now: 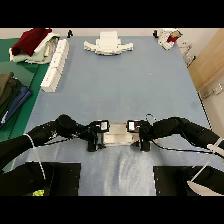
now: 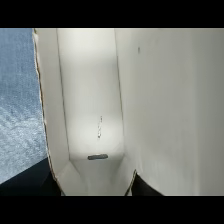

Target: Fold the box.

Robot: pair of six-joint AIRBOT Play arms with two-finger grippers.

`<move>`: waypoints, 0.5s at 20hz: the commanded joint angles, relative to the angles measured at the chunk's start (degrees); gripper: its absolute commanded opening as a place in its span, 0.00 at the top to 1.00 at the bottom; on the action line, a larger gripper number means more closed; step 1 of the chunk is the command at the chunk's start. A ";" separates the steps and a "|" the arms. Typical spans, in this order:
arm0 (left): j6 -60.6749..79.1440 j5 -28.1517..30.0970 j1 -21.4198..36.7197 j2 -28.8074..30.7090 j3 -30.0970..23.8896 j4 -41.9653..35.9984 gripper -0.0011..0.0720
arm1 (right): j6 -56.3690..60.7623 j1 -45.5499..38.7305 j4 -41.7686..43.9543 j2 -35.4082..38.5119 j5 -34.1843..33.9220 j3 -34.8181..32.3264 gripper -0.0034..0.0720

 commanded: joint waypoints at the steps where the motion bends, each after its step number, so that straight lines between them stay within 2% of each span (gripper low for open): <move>1: -0.04 0.85 -0.04 -0.02 -0.28 -0.04 0.04 | 0.13 -0.04 0.02 -0.04 0.09 0.07 0.36; 10: -0.98 3.32 -1.49 -0.09 -0.22 -1.29 0.04 | 0.13 -0.04 0.02 -0.04 0.07 0.07 0.36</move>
